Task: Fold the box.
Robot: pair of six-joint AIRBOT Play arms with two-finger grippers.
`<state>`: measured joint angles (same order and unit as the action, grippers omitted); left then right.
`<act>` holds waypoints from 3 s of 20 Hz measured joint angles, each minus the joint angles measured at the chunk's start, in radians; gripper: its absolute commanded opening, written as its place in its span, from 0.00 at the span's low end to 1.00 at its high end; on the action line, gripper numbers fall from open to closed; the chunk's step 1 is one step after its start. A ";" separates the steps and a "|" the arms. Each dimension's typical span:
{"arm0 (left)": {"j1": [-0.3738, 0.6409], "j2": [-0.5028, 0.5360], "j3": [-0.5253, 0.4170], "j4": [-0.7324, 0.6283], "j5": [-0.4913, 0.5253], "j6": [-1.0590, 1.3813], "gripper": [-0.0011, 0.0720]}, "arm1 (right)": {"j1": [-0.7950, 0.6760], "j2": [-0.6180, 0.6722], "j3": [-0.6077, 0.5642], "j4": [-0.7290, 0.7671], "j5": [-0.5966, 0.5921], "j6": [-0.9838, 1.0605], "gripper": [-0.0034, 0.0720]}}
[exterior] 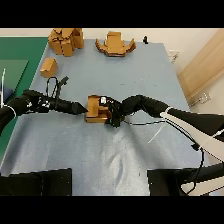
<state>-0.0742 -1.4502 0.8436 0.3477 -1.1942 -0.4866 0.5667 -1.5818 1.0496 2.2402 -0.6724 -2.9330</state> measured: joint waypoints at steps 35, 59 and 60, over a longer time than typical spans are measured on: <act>-0.524 -0.053 0.311 0.944 0.188 -1.255 0.73 | 0.000 0.000 0.000 0.000 0.002 0.001 0.11; -0.531 -0.117 0.327 1.014 0.119 -1.362 0.04 | 0.000 0.000 0.000 0.000 0.002 0.000 0.11; -0.533 -0.117 0.327 1.015 0.119 -1.366 0.05 | 0.000 0.000 0.000 0.000 0.002 0.000 0.11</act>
<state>-0.6075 -1.5669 1.1709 1.3624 -1.0756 -1.8523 0.5663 -1.5818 1.0500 2.2406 -0.6704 -2.9326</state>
